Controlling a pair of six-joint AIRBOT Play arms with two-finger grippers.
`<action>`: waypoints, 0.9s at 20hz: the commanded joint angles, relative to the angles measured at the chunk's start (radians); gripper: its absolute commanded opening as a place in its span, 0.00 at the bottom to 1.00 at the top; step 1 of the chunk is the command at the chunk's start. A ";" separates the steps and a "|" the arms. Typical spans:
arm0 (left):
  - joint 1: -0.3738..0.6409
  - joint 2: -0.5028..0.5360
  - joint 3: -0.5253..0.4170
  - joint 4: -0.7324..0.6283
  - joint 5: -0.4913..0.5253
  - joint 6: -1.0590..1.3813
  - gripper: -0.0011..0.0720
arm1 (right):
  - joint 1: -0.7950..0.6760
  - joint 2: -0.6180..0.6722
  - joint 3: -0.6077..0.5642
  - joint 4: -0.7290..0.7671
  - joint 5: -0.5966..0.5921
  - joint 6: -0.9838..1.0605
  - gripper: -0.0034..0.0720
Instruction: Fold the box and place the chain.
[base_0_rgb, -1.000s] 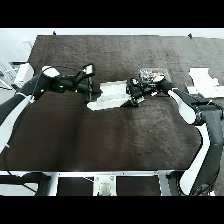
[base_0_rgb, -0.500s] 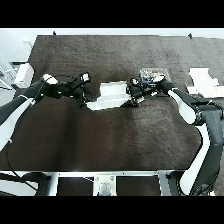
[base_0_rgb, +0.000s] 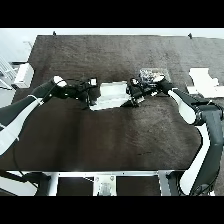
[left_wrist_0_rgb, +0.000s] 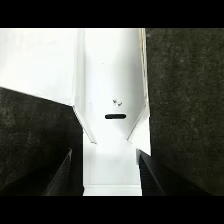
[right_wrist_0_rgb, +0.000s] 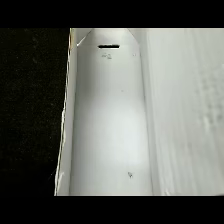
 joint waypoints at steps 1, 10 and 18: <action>-0.018 -0.010 0.050 0.104 -0.018 -0.077 0.69 | 0.000 0.000 0.000 0.000 0.000 0.000 0.65; -0.066 -0.037 0.097 0.177 -0.053 -0.118 0.69 | 0.000 0.000 0.000 0.000 0.000 0.000 0.65; -0.077 -0.069 0.097 0.187 -0.003 -0.137 0.68 | 0.000 0.000 0.000 0.000 0.000 0.000 0.65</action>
